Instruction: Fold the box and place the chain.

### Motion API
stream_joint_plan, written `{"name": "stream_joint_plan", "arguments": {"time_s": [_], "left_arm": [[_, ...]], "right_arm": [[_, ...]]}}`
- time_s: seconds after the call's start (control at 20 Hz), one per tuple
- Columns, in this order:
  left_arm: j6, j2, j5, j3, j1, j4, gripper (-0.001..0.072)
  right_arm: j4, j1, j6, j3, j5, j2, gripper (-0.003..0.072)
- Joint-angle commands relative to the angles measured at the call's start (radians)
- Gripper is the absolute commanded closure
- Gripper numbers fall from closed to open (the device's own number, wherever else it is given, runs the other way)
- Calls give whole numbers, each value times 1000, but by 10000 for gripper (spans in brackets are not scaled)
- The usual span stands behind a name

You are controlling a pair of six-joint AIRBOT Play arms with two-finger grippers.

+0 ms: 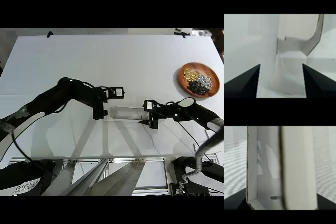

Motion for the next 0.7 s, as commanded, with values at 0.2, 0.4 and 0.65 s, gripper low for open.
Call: {"name": "stream_joint_plan", "arguments": {"time_s": [0.2,0.4,0.65], "left_arm": [[-175,176,98,0,63,28,131],[-175,190,105,0,61,-55,131],[-191,190,120,0,61,-60,131]], "right_arm": [[0,0,0,0,0,0,207],[0,0,0,0,0,0,207],[0,0,0,0,0,0,207]]}}
